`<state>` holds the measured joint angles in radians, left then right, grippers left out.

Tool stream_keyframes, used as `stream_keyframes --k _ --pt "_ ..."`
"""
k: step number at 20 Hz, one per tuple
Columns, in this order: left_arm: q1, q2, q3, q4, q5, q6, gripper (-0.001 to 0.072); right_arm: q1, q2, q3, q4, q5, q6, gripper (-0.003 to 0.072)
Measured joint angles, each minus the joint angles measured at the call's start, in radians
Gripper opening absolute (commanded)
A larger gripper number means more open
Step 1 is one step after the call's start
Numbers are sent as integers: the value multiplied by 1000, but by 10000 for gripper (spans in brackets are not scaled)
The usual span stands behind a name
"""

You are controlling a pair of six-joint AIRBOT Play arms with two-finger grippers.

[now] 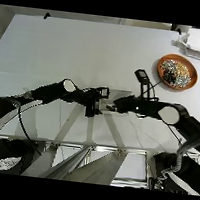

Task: Fold the box and place the chain.

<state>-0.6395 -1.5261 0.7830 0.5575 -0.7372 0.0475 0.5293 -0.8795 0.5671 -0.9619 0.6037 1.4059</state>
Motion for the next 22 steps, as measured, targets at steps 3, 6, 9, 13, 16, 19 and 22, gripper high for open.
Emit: stream_keyframes --k 3,6,9,13,16,19,22 --pt "0 0 0 0 0 0 412 -146 73 -1 -64 85 3 301" --pt "0 0 0 0 0 0 412 -338 56 -2 -137 121 38 375" --pt "0 0 0 0 0 0 412 -468 -52 -2 -168 35 74 415" --pt "0 0 0 0 0 0 412 -533 -252 18 -180 -138 168 414" --pt "0 0 0 0 0 0 412 -546 -359 78 -183 -212 196 359" --pt "0 0 0 0 0 0 412 -552 -429 141 -188 -232 214 362" --pt "0 0 0 0 0 0 412 -555 -473 169 -208 -202 235 369"
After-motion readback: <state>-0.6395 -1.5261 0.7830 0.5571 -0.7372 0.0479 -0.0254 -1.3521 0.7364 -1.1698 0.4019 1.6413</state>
